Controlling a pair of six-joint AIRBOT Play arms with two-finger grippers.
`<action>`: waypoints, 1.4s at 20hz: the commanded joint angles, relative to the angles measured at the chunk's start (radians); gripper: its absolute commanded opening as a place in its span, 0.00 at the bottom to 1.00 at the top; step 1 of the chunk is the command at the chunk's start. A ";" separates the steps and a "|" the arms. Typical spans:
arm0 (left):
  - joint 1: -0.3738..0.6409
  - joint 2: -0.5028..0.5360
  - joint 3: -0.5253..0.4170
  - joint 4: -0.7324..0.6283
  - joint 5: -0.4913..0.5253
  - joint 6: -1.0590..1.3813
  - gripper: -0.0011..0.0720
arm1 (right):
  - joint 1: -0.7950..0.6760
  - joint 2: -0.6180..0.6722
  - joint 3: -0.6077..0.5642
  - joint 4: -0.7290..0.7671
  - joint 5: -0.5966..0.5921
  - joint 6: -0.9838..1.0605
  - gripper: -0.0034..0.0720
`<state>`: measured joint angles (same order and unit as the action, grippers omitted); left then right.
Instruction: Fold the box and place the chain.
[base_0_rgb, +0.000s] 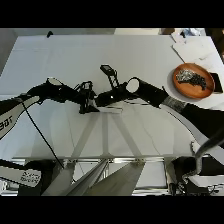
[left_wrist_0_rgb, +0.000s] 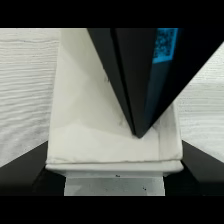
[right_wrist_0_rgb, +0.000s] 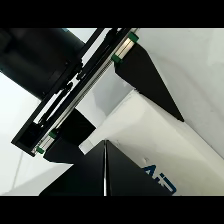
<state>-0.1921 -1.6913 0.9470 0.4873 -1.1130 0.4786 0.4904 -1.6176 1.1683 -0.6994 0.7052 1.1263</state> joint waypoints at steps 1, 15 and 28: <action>0.001 0.001 0.001 -0.001 0.002 0.000 0.54 | 0.006 -0.001 -0.001 -0.034 0.021 0.004 0.05; 0.001 0.001 0.001 -0.001 0.002 0.000 0.54 | 0.008 0.092 -0.001 -0.137 -0.077 0.055 0.06; 0.001 0.001 0.001 -0.001 0.002 0.000 0.54 | -0.089 0.225 -0.293 -0.134 -0.127 0.055 0.05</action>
<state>-0.1905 -1.6901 0.9482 0.4862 -1.1114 0.4782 0.3935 -1.3991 0.9466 -0.8547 0.6067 1.1816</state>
